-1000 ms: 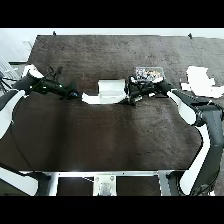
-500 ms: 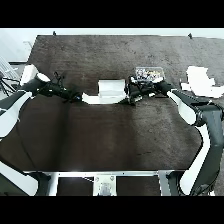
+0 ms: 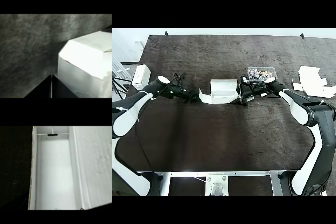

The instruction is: Fold the box and place the chain.

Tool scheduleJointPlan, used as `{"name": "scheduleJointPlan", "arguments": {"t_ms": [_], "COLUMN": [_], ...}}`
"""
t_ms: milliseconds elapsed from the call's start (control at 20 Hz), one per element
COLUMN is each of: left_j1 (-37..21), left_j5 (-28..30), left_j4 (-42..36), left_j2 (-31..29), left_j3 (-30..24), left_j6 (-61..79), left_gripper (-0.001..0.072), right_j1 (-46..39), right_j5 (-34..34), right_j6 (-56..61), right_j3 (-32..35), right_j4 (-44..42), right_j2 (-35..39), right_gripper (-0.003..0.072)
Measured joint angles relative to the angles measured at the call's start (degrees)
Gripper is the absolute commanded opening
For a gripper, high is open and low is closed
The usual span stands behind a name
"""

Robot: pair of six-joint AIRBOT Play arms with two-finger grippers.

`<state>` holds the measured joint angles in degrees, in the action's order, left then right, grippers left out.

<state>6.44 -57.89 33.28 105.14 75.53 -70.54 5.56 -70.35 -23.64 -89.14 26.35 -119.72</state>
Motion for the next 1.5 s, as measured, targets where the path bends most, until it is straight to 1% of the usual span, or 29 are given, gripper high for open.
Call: {"name": "scheduleJointPlan", "arguments": {"t_ms": [150,400,450,500,850,900,950,1000,1100,1150,1200,1500], "left_j1": [0.4,0.5,0.6,0.7,1.0,1.0,1.0,1.0,1.0,1.0,1.0,2.4], "left_j5": [-0.4,-1.7,-1.9,-2.0,-3.8,-4.0,-4.3,-4.5,-4.9,-4.9,-5.0,-4.0], "left_j4": [-2.9,-4.9,-5.0,-5.1,-6.4,-6.6,-6.8,-7.0,-7.4,-7.5,-7.7,-7.9], "left_j2": [-0.2,-1.3,-1.4,-1.5,-1.7,-1.7,-1.7,-1.7,-1.7,-1.7,-1.7,-1.7], "left_j3": [0.0,1.2,1.5,1.6,2.1,2.1,2.1,2.1,2.1,2.1,2.1,2.1], "left_j6": [2.7,4.5,4.6,4.7,6.2,6.4,6.4,6.4,6.5,6.5,6.5,6.0], "left_gripper": [0.0021,0.0023,0.0100,0.0221,0.0221,0.0243,0.0394,0.0426,0.0424,0.0401,0.0350,0.0349], "right_j1": [0.0,0.0,0.0,0.0,0.0,0.0,0.0,0.0,0.0,0.0,0.0,0.0], "right_j5": [0.0,0.0,0.0,0.0,0.0,0.0,0.0,0.0,0.0,0.0,0.0,0.0], "right_j6": [0.0,0.0,0.0,0.0,0.0,0.0,0.0,0.0,0.0,0.0,0.0,0.0], "right_j3": [0.0,0.0,0.0,0.0,0.0,0.0,0.0,0.0,0.0,0.0,0.0,0.0], "right_j4": [0.0,0.0,0.0,0.0,0.0,0.0,0.0,0.0,0.0,0.0,0.0,0.0], "right_j2": [0.0,0.0,0.0,0.0,0.0,0.0,0.0,0.0,0.0,0.0,0.0,0.0], "right_gripper": [0.0496,0.0496,0.0496,0.0496,0.0496,0.0496,0.0496,0.0496,0.0496,0.0496,0.0496,0.0496]}}
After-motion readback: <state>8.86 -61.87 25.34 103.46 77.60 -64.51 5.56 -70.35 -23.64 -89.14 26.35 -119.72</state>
